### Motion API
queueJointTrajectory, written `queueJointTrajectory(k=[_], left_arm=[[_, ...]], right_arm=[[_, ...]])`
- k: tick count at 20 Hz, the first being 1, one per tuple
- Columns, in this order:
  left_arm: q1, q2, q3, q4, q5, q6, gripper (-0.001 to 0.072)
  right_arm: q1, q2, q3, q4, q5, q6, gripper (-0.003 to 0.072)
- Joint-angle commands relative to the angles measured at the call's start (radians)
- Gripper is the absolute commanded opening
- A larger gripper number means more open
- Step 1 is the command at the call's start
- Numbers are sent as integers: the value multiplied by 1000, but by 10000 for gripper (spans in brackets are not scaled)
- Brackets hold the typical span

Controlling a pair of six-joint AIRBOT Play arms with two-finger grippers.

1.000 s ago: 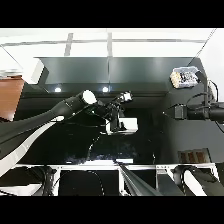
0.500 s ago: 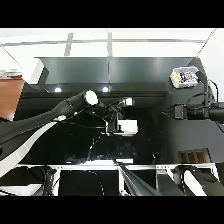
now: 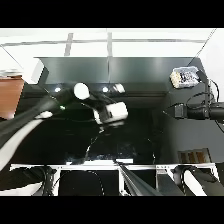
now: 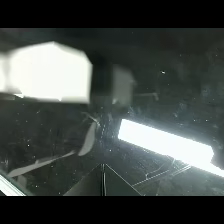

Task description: Fold the box and place the chain.

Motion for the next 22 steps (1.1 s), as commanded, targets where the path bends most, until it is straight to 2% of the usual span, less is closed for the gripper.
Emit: queueJointTrajectory(k=[1, 3, 4, 6, 9, 11, 13, 18, 21, 22], left_arm=[[258, 101, 1, 270, -143, -291, 287], [472, 119, 1, 411, -189, -436, 287], [592, 117, 1, 418, -199, -481, 286], [792, 106, 2, 376, -196, -540, 287], [998, 101, 3, 320, -76, -556, 286], [1045, 67, 14, 266, 25, -534, 287], [1040, -8, 57, 207, 67, -476, 286], [1006, -228, 220, 177, 85, -459, 287], [996, -303, 307, 103, 76, -459, 312], [987, -307, 333, 97, 68, -459, 555]], right_arm=[[0, 1, 1, 3, -4, 2, 14], [0, 1, 1, 5, -6, 8, 15], [0, 1, 1, 6, -10, 8, 15], [0, 1, 1, 9, -35, 8, 15], [0, 1, 1, 13, -91, 10, 15], [2, 1, 1, 31, -120, 19, 15], [16, 0, 1, 47, -164, 19, 15], [101, -1, 1, 46, -252, 19, 15], [153, -3, 1, 46, -294, 20, 15], [174, -5, 1, 46, -323, 26, 15]])
